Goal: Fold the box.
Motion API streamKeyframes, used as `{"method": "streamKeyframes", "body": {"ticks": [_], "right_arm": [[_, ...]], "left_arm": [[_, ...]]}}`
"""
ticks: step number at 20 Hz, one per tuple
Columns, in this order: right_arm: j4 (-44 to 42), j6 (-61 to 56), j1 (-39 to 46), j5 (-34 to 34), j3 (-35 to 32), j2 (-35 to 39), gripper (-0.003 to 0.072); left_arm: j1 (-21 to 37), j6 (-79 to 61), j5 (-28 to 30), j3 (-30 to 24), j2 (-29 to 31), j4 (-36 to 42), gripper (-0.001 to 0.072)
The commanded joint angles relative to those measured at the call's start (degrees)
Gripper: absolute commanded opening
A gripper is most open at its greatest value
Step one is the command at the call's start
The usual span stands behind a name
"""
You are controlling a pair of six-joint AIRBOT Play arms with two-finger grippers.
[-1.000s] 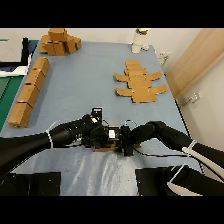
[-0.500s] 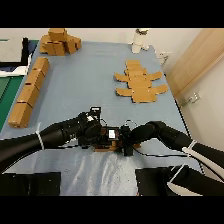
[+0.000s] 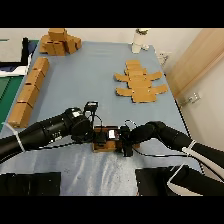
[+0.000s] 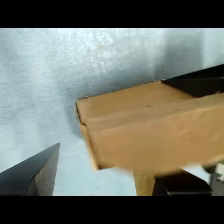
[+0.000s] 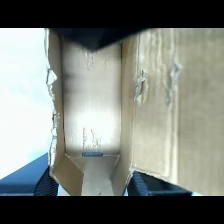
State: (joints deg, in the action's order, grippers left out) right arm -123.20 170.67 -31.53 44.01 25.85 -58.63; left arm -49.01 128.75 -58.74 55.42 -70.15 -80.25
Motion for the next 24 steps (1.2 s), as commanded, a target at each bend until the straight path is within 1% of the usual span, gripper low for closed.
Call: {"method": "streamKeyframes", "body": {"ticks": [1,3,6,9,11,12,13,14,15,16,17,18,19,21,22,24], "right_arm": [[0.0,0.0,0.0,0.1,0.0,0.0,0.0507],[0.0,0.0,0.0,0.0,0.0,0.0,0.0507],[0.0,0.0,0.0,0.1,0.0,0.0,0.0507],[0.0,0.0,0.0,0.1,0.0,0.0,0.0507],[0.0,0.0,0.0,0.1,0.0,0.0,0.0507],[0.0,0.0,0.0,0.1,0.0,0.0,0.0507],[0.0,0.0,0.0,0.1,0.0,0.0,0.0507],[0.0,0.0,0.0,0.1,0.0,0.0,0.0507],[0.0,0.0,0.0,0.0,0.0,0.0,0.0507],[0.0,0.0,0.0,0.1,0.0,0.0,0.0507],[0.0,0.0,0.0,0.1,0.0,0.0,0.0507],[0.0,0.0,0.0,0.1,0.0,0.0,0.0507],[0.0,0.0,0.0,0.1,0.0,0.0,0.0507],[0.0,0.0,0.0,0.1,0.0,0.0,0.0507],[0.0,0.0,0.0,0.1,0.0,0.0,0.0507],[0.0,0.0,0.0,0.1,0.0,0.0,0.0507]], "left_arm": [[1.7,-4.1,2.3,-3.1,2.1,0.9,0.0649],[2.3,-5.9,5.0,-5.0,2.7,2.7,0.0649],[2.4,-11.5,11.9,-8.8,5.6,7.1,0.0649],[4.4,-16.1,13.2,-14.7,12.3,7.6,0.0649],[7.1,-21.4,14.1,-18.9,18.9,8.9,0.0647],[8.9,-25.7,15.0,-20.9,22.7,10.4,0.0610],[11.1,-31.7,15.3,-22.7,25.8,13.1,0.0396],[13.9,-42.6,15.0,-24.4,28.5,18.1,0.0098],[16.7,-58.0,13.8,-25.9,30.2,25.1,0.0013],[19.7,-77.6,10.7,-27.1,31.0,35.0,0.0013],[22.8,-94.1,6.8,-28.0,30.8,44.6,0.0013],[26.4,-107.1,3.6,-28.9,29.7,52.9,0.0013],[29.3,-115.2,2.1,-29.3,28.0,56.8,0.0013],[33.7,-125.9,2.7,-29.3,23.1,56.8,0.0013],[34.6,-131.5,3.5,-29.3,20.4,56.6,0.0014],[34.2,-138.0,6.3,-29.3,16.0,56.5,0.0015]]}}
